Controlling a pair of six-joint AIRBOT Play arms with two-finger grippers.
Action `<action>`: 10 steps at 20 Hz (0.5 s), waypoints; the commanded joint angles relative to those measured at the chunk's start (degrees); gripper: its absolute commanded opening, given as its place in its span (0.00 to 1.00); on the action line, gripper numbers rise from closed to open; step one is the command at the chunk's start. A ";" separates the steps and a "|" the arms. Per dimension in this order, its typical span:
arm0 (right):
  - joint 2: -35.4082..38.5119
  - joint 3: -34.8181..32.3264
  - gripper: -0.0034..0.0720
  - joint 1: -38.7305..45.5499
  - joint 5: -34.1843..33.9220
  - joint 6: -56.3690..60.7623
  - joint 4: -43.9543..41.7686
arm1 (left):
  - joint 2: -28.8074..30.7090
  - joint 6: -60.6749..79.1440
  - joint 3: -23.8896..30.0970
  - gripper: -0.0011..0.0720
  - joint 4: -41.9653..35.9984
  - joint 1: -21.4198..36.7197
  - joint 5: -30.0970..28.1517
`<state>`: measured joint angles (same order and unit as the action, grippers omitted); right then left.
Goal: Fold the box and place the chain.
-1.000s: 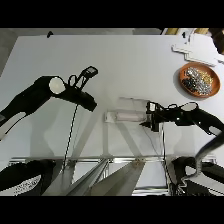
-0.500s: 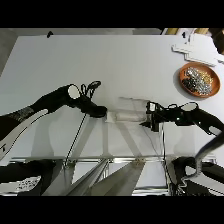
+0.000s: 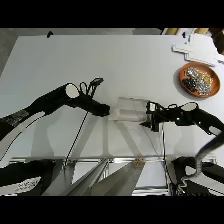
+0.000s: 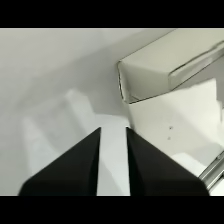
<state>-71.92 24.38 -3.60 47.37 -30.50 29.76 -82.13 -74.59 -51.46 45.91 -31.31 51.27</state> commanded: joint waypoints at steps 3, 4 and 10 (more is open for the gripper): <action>0.02 0.00 0.61 -0.02 0.02 0.00 -0.02 | 0.66 1.49 -0.50 0.32 -3.02 -2.71 -3.08; 0.02 0.00 0.61 -0.02 0.00 0.00 -0.02 | 0.66 1.51 -0.50 0.32 -3.02 -3.02 -3.10; 0.02 0.00 0.61 -0.02 0.00 0.00 -0.02 | 0.66 1.46 -1.14 0.38 -3.56 -4.70 -4.52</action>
<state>-71.92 24.38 -3.60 47.37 -30.52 29.76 -81.52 -73.21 -52.27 42.87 -35.16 47.68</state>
